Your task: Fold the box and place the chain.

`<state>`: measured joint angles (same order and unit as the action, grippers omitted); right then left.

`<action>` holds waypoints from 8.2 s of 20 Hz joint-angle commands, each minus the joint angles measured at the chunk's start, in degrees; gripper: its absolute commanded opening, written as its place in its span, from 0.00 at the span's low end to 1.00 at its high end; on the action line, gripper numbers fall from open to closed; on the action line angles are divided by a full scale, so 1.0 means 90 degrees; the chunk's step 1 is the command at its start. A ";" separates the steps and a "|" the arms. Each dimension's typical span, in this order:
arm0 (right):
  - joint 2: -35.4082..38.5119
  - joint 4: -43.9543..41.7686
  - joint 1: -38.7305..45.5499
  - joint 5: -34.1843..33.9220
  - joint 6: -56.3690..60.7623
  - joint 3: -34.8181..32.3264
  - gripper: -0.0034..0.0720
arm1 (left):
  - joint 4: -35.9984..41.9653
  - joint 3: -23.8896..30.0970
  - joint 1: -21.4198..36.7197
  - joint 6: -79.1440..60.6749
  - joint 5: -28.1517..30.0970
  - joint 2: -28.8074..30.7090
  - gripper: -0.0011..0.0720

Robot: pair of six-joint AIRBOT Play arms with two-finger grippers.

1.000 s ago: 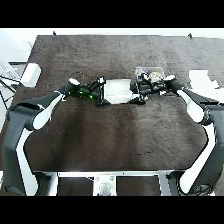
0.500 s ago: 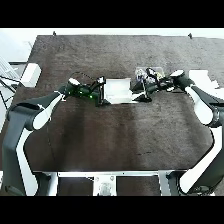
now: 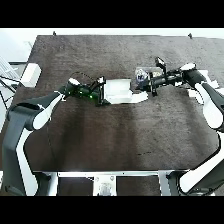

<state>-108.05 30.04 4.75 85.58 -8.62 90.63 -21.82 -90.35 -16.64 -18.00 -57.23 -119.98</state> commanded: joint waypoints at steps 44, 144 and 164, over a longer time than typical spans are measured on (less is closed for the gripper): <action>0.0146 0.2596 -0.0265 -0.0772 0.1426 0.0537 0.90 | -0.0002 -0.0005 0.0002 -0.0002 0.0000 -0.0005 0.49; 0.0590 0.1110 -0.0651 -0.1916 0.6773 -0.0981 0.71 | -0.0002 -0.0005 0.0002 -0.0002 -0.0002 -0.0005 0.49; 0.0583 0.3733 -0.1673 -0.2514 0.9017 -0.0223 0.70 | -0.0002 -0.0005 0.0002 -0.0002 0.0000 -0.0002 0.49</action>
<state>-102.80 55.94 -9.13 63.61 67.26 87.07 -21.85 -90.35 -16.60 -18.02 -57.23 -119.98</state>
